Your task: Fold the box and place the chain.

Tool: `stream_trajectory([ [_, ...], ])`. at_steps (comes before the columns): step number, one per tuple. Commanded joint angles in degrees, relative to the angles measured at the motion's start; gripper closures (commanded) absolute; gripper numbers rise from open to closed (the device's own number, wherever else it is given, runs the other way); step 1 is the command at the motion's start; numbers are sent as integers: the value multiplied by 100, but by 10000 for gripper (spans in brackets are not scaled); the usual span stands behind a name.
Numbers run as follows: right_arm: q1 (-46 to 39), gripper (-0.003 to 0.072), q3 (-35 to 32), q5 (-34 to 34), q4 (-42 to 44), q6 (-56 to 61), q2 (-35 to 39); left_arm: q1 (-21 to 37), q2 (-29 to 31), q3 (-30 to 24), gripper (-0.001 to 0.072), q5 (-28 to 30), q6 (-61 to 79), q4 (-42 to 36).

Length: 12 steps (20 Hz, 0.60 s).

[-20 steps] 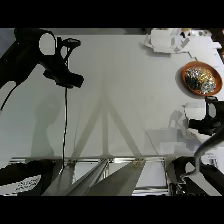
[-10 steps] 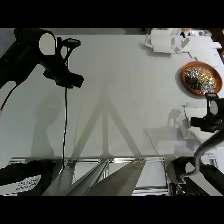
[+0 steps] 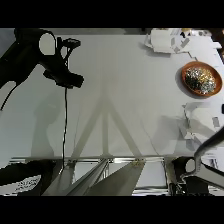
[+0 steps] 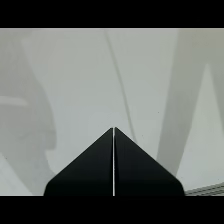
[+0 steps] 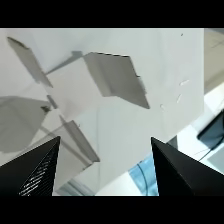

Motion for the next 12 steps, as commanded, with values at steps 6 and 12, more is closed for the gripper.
stream_trajectory([
  [6,-1283,20,393,-1209,411,-1912,-979,-2,2,0,700,2,2,0],
  [12,-1248,570,391,-610,651,-2374,-1471,-4,2,0,700,4,2,-2],
])
